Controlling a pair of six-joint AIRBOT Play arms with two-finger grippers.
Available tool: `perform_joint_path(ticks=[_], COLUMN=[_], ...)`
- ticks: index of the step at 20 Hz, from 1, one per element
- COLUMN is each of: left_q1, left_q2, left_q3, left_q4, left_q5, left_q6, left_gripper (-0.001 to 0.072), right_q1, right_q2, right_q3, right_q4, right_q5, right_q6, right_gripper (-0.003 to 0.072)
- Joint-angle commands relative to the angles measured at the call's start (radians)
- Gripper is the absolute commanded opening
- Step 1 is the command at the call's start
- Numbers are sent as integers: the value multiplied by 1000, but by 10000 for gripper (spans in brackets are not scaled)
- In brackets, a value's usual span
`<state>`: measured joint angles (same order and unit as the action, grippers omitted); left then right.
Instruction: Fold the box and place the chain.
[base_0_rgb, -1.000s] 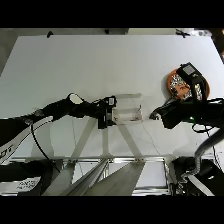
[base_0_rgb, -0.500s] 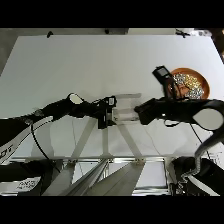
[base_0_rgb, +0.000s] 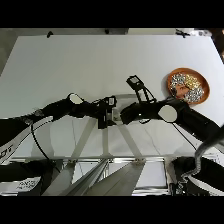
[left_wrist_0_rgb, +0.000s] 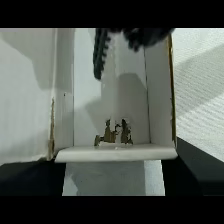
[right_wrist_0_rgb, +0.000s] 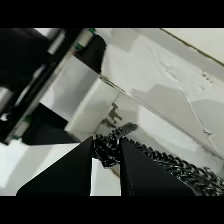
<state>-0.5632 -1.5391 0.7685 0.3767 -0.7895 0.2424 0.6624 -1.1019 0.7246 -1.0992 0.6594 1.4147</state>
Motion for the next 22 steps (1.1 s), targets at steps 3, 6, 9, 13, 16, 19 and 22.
perform_joint_path(ticks=[3, 6, 9, 13, 16, 19, 22], left_q1=[1, 1, 1, 1, 1, 1, 1], left_q2=[1, 1, 1, 1, 1, 1, 1], left_q3=[0, 0, 0, 0, 0, 0, 0], left_q4=[0, 0, 0, 0, 0, 0, 0], left_q5=[0, 0, 0, 0, 0, 0, 0], left_q6=[0, 0, 0, 0, 0, 0, 0], left_gripper=[366, 366, 366, 366, 366, 366, 366], right_q1=[5, 5, 4, 4, 4, -19, -79], right_q2=[-107, -120, -120, -120, -113, -86, -13], right_q3=[0, 0, 0, 0, 9, 60, 96], right_q4=[9, 9, 9, 9, 4, -3, -12], right_q5=[-29, -55, -43, -39, -6, 116, 253], right_q6=[2, 2, 2, 3, 26, 26, 25], right_gripper=[11, 115, 131, 275, 289, 297, 296])
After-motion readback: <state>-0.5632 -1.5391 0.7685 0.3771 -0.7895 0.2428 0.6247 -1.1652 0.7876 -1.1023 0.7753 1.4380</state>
